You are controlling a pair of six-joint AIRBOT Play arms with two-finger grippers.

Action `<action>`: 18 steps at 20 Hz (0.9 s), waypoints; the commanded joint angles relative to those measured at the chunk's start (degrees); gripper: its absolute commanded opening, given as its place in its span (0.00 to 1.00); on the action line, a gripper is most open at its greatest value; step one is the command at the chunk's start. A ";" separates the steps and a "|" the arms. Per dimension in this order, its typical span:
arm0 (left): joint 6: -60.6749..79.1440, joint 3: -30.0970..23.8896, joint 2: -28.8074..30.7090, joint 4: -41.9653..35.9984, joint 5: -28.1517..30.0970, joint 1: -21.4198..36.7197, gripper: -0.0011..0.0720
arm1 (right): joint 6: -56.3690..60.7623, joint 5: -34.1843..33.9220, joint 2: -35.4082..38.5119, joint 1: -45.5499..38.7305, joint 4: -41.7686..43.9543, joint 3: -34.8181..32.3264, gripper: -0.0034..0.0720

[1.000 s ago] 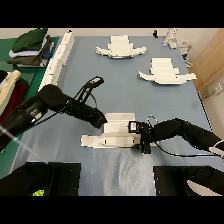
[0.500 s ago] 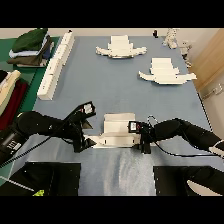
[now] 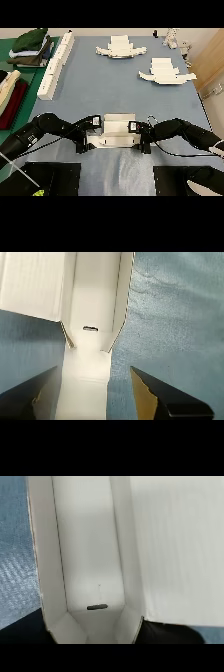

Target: Fold the box.

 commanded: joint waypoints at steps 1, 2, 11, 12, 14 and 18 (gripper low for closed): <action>9.22 -0.22 -3.85 -5.79 3.34 -0.22 0.96 | 0.02 0.00 -0.04 0.04 0.02 0.04 0.84; 10.29 -0.20 -4.39 -6.58 4.09 -0.79 0.91 | 0.02 0.00 -0.04 0.04 0.02 0.04 0.83; 11.10 -0.17 -8.70 -8.07 10.80 -5.29 0.24 | 0.02 0.00 -0.04 0.04 0.02 0.04 0.83; 11.41 -0.17 -9.16 -8.35 11.69 -6.03 0.10 | 0.02 0.00 -0.04 0.04 0.02 0.04 0.83; 11.67 -0.17 -9.57 -8.70 13.90 -7.52 0.07 | 0.02 0.00 -0.04 0.04 0.02 0.04 0.84; 11.72 -0.17 -9.68 -11.15 16.00 -9.31 0.07 | 0.02 0.00 -0.04 0.04 0.02 0.04 0.84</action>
